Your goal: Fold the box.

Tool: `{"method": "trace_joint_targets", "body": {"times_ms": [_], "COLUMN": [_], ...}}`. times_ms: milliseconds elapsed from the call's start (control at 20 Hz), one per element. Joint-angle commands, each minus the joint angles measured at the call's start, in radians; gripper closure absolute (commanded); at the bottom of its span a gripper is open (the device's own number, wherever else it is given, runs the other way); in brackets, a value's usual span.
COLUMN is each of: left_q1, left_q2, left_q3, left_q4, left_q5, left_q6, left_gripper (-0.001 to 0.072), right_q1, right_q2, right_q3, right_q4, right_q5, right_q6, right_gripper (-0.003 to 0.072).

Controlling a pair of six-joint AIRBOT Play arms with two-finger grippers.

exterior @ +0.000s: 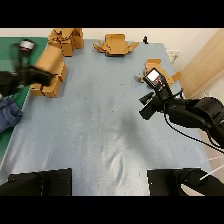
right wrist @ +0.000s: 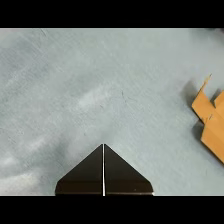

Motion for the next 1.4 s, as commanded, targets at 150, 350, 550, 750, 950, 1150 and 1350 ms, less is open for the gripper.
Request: {"method": "trace_joint_targets", "body": {"times_ms": [150, 350, 550, 750, 950, 1150, 1350], "left_q1": [0.321, 0.259, 0.212, 0.212, 0.201, 0.177, 0.169], "left_q2": [-0.019, -0.167, -0.301, -0.364, -0.372, -0.389, -0.407], "left_q3": [0.008, 0.021, 0.108, 0.204, 0.205, 0.205, 0.205], "left_q4": [0.099, 0.094, 0.089, 0.086, 0.084, 0.089, 0.092], "left_q5": [-0.111, -0.091, -0.059, -0.063, -0.087, -0.097, -0.086], "left_q6": [-0.064, 0.018, -0.038, -0.157, -0.164, -0.188, -0.222], "left_gripper": [0.0698, 0.0698, 0.0697, 0.0698, 0.0697, 0.0697, 0.0697], "right_q1": [-0.015, -0.015, -0.015, -0.015, -0.015, -0.015, -0.015], "right_q2": [0.007, -0.005, -0.006, -0.005, -0.006, -0.006, -0.021], "right_q3": [-0.012, -0.012, -0.012, -0.012, -0.012, -0.012, -0.012], "right_q4": [-0.01, -0.008, 0.023, 0.038, 0.041, 0.043, 0.043], "right_q5": [-0.007, -0.003, -0.006, -0.015, -0.015, -0.014, -0.015], "right_q6": [0.012, 0.028, 0.028, 0.028, 0.028, 0.028, 0.028], "right_gripper": [0.0679, 0.0678, 0.0679, 0.0679, 0.0678, 0.0679, 0.0678]}}
